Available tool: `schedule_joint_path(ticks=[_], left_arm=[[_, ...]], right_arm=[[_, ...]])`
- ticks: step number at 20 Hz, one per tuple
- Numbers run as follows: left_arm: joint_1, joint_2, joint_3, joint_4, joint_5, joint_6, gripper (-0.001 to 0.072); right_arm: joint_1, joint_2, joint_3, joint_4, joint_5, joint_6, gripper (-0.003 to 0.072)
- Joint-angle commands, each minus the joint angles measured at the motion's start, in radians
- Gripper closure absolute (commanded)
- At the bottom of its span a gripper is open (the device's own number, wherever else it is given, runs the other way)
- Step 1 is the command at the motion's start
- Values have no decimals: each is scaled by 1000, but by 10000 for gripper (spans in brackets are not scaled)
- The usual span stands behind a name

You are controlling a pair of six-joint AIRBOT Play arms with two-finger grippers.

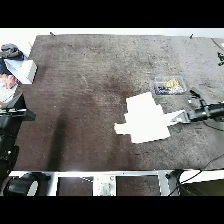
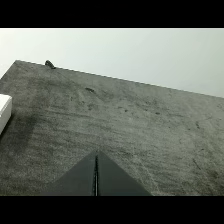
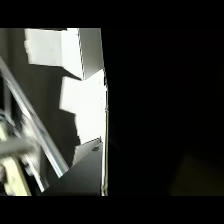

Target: Fold the box and place the chain.

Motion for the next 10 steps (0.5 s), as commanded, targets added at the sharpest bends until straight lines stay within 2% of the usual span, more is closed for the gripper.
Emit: schedule_joint_path(ticks=[1,3,5,8,10], left_arm=[[0,0,0,0,0,0,699],[0,0,0,0,0,0,699],[0,0,0,0,0,0,699],[0,0,0,3,3,0,699],[0,0,0,3,-5,0,699]], right_arm=[[146,104,-210,257,-171,-23,703],[270,144,-300,427,-300,-32,703],[404,165,-323,547,-440,-30,703],[593,166,-284,591,-604,-18,702],[694,166,-256,588,-761,5,702]])
